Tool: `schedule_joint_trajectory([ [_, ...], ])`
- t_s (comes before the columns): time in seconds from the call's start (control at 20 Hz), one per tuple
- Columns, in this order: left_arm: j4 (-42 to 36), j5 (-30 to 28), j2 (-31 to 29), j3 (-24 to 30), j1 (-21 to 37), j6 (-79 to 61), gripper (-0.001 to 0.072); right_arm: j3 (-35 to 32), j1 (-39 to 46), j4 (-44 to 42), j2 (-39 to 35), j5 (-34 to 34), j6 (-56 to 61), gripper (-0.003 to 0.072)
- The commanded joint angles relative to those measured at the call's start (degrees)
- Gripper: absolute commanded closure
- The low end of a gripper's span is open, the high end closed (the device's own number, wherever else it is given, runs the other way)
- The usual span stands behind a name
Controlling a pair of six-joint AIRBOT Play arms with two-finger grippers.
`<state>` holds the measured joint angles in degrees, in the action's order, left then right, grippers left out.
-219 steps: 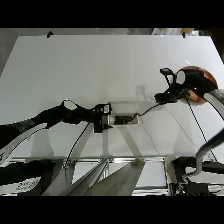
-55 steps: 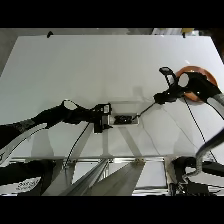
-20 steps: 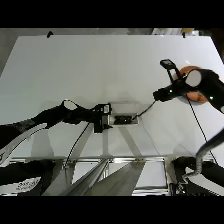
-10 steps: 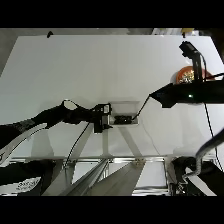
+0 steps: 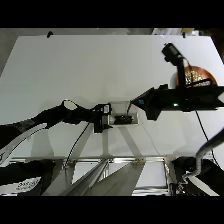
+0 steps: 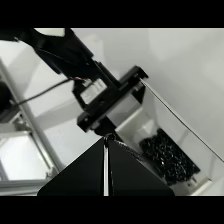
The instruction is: Fold the box and place the chain.
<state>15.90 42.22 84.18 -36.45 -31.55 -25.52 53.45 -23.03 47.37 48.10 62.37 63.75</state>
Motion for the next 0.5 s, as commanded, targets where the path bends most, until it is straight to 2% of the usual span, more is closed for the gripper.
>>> schedule_joint_trajectory([
  [0.0, 0.0, 0.0, 0.02, 0.0, 0.02, 0.0, 0.056, 0.04, -2.73, 6.43, 6.21, -1.64, 2.43, 0.0678],
  [0.35, 0.0, 0.0, 0.02, 0.0, 0.02, 0.0, 0.056, 0.07, -10.03, 9.4, 18.21, -4.39, 2.19, 0.0675],
  [0.4, 0.0, 0.02, 0.02, 0.0, 0.02, 0.02, 0.056, 0.07, -10.62, 9.44, 18.82, -5.16, 2.19, 0.0669],
  [0.45, 0.0, 0.0, 0.02, 0.0, 0.02, 0.0, 0.056, 0.11, -10.99, 9.42, 19.47, -5.53, 2.21, 0.0627],
])
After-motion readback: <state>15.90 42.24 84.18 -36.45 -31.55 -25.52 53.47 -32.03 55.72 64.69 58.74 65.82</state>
